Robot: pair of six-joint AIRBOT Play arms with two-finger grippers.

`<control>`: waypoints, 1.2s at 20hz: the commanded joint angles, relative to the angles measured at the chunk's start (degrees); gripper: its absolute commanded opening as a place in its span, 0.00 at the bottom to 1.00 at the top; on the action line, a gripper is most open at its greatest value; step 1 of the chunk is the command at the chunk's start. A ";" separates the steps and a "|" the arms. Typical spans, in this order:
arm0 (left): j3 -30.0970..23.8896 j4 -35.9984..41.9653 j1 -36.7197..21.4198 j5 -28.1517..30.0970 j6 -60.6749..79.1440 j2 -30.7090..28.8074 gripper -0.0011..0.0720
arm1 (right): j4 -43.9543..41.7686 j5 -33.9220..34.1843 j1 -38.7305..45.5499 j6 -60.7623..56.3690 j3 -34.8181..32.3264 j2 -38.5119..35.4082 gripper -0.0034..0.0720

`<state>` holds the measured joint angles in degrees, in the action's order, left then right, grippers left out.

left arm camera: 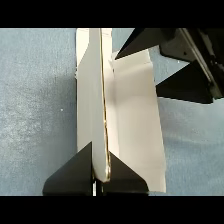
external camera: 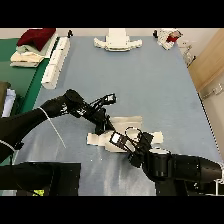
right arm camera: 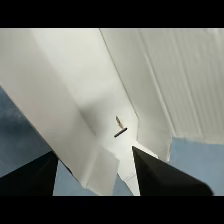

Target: Fold the box.

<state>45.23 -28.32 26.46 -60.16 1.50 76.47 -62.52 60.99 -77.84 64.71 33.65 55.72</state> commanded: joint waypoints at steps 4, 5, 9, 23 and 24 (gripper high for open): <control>0.02 0.02 0.00 0.00 0.02 0.00 0.03 | -0.35 -0.87 5.33 1.22 0.02 -1.53 0.99; 0.02 0.02 -0.02 0.02 0.02 0.00 0.03 | -1.97 -1.77 6.95 5.55 -0.15 -2.75 1.00; 0.02 0.02 -0.02 0.00 0.02 0.00 0.03 | -5.40 -3.61 13.49 15.93 -1.88 -8.48 1.00; 0.02 0.02 -0.02 0.00 0.02 0.00 0.03 | -55.15 -10.75 52.26 91.41 -6.12 -11.65 1.00; 0.02 0.02 -0.02 0.02 0.02 0.00 0.03 | -58.64 -10.38 54.29 96.56 -6.12 -10.95 1.00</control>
